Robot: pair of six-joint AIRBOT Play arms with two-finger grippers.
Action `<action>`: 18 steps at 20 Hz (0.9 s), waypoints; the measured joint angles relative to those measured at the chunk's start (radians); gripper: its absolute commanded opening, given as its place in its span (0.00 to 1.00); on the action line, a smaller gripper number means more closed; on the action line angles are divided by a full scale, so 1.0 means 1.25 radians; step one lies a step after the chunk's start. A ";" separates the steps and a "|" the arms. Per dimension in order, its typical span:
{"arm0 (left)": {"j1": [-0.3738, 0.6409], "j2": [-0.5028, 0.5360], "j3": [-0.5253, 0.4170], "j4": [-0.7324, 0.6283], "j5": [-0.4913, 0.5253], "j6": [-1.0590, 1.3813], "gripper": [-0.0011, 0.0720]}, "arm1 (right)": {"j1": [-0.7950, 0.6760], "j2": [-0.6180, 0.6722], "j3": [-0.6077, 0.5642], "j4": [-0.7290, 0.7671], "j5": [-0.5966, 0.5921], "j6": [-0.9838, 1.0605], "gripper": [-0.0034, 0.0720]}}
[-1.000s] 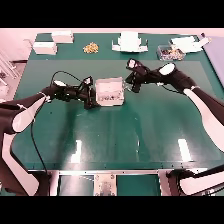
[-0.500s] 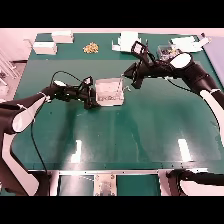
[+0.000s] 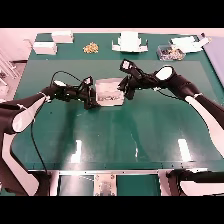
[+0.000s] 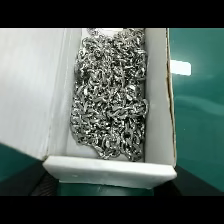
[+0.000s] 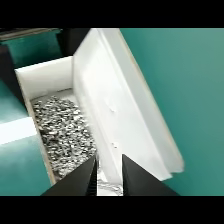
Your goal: Fold the box and place the chain.
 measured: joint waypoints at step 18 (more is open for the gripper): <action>0.000 0.000 0.000 0.000 0.000 0.000 0.74 | -0.093 -0.189 -0.017 0.077 -0.030 -0.352 0.76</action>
